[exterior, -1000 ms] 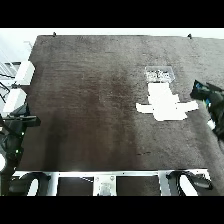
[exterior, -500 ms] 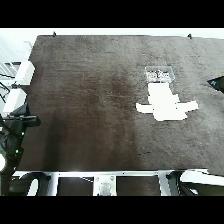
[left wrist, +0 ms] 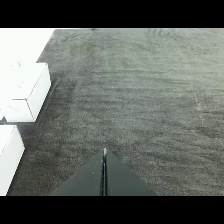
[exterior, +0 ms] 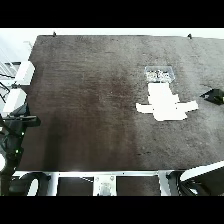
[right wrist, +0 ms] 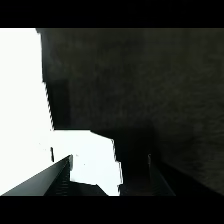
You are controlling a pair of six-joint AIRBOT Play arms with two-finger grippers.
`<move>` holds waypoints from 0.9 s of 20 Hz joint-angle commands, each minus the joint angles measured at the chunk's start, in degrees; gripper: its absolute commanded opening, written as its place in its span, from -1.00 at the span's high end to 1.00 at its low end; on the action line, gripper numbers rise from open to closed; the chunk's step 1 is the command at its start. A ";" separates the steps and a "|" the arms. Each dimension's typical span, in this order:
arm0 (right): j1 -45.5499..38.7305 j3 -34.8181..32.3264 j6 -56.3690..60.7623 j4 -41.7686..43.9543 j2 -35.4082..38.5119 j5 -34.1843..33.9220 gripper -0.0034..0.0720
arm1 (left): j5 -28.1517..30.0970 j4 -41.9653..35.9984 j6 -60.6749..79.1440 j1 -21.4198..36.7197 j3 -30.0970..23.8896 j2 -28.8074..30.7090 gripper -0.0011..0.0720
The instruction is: Fold the box and place the chain.
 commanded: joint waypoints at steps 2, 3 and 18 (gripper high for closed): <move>1.09 1.75 -1.31 -0.79 -6.12 6.62 -0.55 | 0.00 0.02 0.00 0.04 0.00 0.00 0.92; 1.49 1.75 -1.51 -0.76 -6.93 7.67 -0.55 | 0.00 0.02 0.02 0.02 0.00 0.00 0.92; 7.87 -9.77 -5.79 8.96 -6.43 15.47 0.89 | 0.00 0.02 0.02 0.02 0.00 0.00 0.92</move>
